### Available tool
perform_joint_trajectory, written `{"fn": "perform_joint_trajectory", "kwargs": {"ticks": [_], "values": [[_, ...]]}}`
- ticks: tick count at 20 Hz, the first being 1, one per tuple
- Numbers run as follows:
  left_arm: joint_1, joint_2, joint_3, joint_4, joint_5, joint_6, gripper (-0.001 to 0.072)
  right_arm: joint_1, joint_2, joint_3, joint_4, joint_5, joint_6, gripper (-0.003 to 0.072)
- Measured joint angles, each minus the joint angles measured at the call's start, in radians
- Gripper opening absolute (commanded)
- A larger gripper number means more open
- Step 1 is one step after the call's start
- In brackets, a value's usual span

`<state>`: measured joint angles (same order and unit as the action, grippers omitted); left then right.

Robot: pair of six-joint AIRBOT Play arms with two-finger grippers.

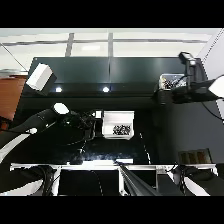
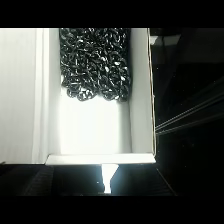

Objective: Fold the box and place the chain.

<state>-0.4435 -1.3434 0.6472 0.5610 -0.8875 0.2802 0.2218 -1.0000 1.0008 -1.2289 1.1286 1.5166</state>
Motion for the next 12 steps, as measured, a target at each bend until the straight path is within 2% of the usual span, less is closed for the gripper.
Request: {"fn": "perform_joint_trajectory", "kwargs": {"ticks": [4, 7, 12], "values": [[-0.004, 0.0, 0.0, 0.008, 0.002, -0.003, 0.049, 0.099, -0.146, 0.042, 0.031, -0.081, -0.053, 0.0696], [-0.004, 0.0, 0.0, 0.01, 0.002, -0.004, 0.049, 0.156, -0.23, 0.064, 0.089, -0.1, -0.216, 0.0695], [-0.004, 0.0, 0.0, 0.008, 0.01, -0.018, 0.0491, 0.189, -0.274, 0.076, 0.153, -0.002, -0.475, 0.0689]]}}
